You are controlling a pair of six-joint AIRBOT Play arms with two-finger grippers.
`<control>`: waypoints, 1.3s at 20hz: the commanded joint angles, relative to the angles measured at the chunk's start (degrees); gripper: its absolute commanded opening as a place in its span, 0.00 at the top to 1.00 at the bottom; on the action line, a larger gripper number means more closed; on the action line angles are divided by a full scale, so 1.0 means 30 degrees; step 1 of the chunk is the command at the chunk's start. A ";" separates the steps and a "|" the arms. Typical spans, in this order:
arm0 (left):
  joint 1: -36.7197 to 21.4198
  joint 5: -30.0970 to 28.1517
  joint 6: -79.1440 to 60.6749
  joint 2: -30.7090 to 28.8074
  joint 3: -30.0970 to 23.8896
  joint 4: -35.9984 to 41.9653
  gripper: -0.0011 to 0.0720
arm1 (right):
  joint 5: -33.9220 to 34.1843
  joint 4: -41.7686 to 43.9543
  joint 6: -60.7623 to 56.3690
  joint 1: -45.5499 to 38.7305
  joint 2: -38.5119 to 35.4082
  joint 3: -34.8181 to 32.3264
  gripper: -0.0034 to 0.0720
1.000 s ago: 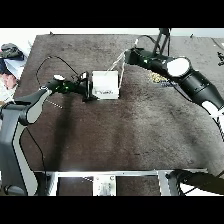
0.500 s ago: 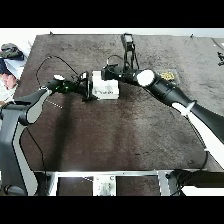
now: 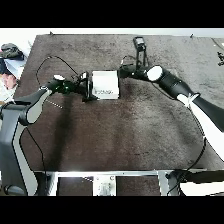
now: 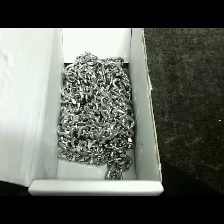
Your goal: Fold the box and place the chain.
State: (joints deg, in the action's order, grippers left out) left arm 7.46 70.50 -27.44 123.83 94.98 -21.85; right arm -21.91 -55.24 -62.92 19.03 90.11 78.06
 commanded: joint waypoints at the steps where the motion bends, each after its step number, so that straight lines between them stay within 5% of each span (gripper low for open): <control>1: -0.0007 -0.0007 -0.0007 0.0015 0.0000 0.0000 0.41 | -0.2477 -0.0175 0.1450 -0.2018 0.1268 0.2433 0.81; 8: -0.0007 -0.0007 -0.0007 0.0015 0.0000 0.0000 0.41 | -1.0214 0.9362 0.9653 -0.5005 0.7045 0.8801 0.81; 13: -0.0007 -0.0007 -0.0007 0.0015 0.0000 0.0000 0.41 | -1.2903 0.9726 1.0601 -0.4874 1.0411 1.2320 0.81; 22: -0.0007 -0.0007 -0.0007 0.0015 0.0000 0.0000 0.41 | -1.7216 0.9923 1.3726 -0.4306 1.0564 1.2466 0.81; 26: -0.0007 -0.0007 -0.0015 0.0015 0.0000 0.0000 0.41 | -1.7289 0.9566 1.4149 -0.3774 1.0433 1.2473 0.81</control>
State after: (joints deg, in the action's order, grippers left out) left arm 7.46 70.50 -27.46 123.83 94.98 -21.85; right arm -71.83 -25.85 -22.50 6.63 121.54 115.37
